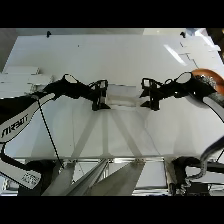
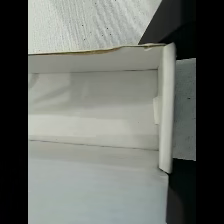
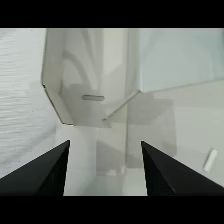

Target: Fold the box and place the chain.

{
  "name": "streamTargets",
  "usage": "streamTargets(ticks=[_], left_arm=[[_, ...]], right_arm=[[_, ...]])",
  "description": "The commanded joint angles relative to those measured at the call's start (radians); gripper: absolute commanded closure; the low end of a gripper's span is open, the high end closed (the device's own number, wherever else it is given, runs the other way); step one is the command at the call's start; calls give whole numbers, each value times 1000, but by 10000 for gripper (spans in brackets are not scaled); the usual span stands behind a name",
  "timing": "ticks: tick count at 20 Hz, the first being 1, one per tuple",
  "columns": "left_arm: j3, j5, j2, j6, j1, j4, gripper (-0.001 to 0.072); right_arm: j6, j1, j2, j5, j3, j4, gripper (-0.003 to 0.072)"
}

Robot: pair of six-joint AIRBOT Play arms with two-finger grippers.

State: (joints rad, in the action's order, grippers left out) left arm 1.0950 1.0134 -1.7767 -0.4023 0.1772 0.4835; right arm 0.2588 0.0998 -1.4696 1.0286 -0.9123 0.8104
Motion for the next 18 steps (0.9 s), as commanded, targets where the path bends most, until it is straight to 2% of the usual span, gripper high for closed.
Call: streamTargets(ticks=[1, 8, 10, 13, 14, 15, 18], left_arm=[[0, 0, 1, 0, -1, 0, 432], [0, 0, 1, 0, -1, 0, 432], [0, 0, 1, 0, -1, 0, 432], [0, 0, 1, 0, -1, 0, 432], [0, 0, 1, 0, -1, 0, 432], [0, 0, 1, 0, -1, 0, 432], [0, 0, 1, 0, -1, 0, 432]], right_arm=[[15, 22, 0, 28, 0, -11, 167], [12, 39, -4, -6, 0, -48, 174], [12, 38, -4, 13, 0, -48, 273], [12, 39, -4, 20, 0, -61, 294], [12, 39, -4, 20, 0, -68, 333], [13, 39, -4, 23, 0, -75, 408], [13, 50, -5, 22, 0, -84, 432]])
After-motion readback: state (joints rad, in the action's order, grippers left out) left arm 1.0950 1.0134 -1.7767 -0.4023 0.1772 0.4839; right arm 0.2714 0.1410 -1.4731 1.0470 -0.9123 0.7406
